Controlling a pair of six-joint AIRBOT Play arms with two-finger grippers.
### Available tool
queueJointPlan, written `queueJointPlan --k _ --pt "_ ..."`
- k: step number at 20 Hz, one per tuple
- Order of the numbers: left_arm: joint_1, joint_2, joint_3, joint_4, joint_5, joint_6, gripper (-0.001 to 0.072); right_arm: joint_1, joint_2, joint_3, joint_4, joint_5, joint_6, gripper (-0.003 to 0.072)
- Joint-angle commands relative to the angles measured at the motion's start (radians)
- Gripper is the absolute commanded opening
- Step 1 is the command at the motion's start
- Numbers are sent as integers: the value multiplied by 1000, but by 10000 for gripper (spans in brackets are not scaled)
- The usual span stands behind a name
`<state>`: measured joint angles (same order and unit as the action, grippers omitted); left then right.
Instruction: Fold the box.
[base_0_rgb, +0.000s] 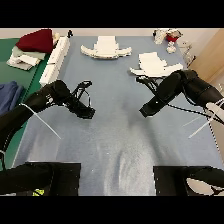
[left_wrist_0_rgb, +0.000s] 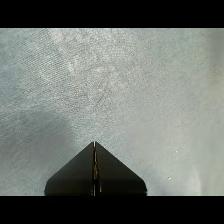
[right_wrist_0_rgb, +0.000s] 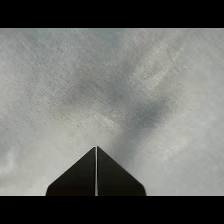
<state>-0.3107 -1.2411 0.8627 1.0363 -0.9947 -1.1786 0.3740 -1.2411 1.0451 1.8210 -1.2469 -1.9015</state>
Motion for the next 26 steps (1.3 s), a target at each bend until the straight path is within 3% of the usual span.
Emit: queueJointPlan --k 1,5,8,9,12,18,26 --pt "0 0 0 0 0 0 13 0 0 1 2 43 1 7" --pt "0 0 0 0 0 0 13 0 -1 0 89 55 183 7" --pt "0 0 0 0 0 0 14 -14 -17 16 -78 134 571 9" --pt "0 0 0 0 0 0 13 -41 -37 42 -124 130 594 40" --pt "0 0 0 0 0 0 13 -221 -139 212 -163 103 600 331" --pt "0 0 0 0 0 0 14 -602 -519 699 77 133 500 334" --pt "0 0 0 0 0 0 13 -659 -882 1033 177 231 449 318"
